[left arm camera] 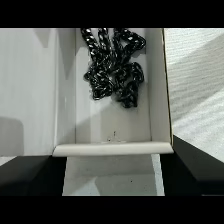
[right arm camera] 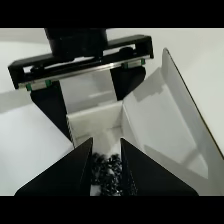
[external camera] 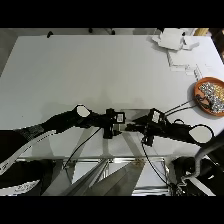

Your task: Fold the box and place the chain.

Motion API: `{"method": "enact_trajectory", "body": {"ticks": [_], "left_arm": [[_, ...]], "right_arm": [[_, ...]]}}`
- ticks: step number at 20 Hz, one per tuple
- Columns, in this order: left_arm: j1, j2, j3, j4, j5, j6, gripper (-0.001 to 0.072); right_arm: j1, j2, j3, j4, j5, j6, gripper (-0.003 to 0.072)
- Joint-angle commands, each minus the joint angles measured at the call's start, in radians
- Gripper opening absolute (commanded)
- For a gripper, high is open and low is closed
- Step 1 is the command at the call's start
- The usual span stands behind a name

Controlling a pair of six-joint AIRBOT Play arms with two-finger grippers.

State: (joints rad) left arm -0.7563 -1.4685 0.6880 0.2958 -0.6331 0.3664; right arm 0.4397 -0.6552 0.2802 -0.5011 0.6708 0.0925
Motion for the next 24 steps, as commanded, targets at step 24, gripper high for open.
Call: {"method": "enact_trajectory", "body": {"ticks": [24], "left_arm": [[0.000,0.001,0.000,0.000,0.000,0.000,0.0275]], "right_arm": [[-0.280,-0.199,0.149,-0.641,0.254,-0.106,0.0204]]}}
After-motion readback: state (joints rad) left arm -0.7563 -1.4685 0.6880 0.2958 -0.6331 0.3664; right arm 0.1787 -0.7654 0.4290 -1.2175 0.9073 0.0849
